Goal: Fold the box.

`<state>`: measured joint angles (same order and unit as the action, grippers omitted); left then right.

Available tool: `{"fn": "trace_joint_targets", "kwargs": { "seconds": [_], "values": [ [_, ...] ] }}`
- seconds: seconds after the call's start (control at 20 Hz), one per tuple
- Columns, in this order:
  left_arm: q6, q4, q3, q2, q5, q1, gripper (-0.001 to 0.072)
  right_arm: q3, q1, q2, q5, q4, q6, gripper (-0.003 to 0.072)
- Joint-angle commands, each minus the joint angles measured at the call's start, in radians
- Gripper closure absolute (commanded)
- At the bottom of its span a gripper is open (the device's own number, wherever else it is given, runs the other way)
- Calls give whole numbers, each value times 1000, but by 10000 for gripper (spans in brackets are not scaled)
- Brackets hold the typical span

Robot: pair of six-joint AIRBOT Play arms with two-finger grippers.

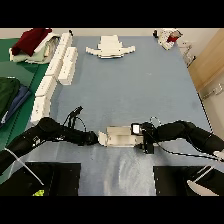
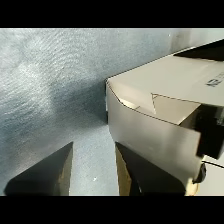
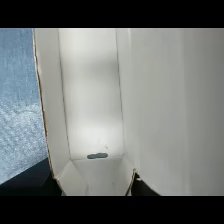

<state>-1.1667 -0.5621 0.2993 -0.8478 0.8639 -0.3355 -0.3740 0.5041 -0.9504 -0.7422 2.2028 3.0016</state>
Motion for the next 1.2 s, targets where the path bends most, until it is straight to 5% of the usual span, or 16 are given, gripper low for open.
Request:
{"fn": "trace_joint_targets", "kwargs": {
  "seconds": [0.0,0.45,0.8,1.15],
  "values": [
    [-5,2,0,0,-3,0,310,-1,1,0,0,0,0,220],
    [-140,19,24,0,3,-31,310,-1,1,0,0,0,0,220],
    [-580,-346,210,3,-5,-235,310,-1,1,0,0,0,0,220],
    [-764,-402,269,-60,-128,-434,310,-1,1,0,0,0,0,220]
  ]
}}
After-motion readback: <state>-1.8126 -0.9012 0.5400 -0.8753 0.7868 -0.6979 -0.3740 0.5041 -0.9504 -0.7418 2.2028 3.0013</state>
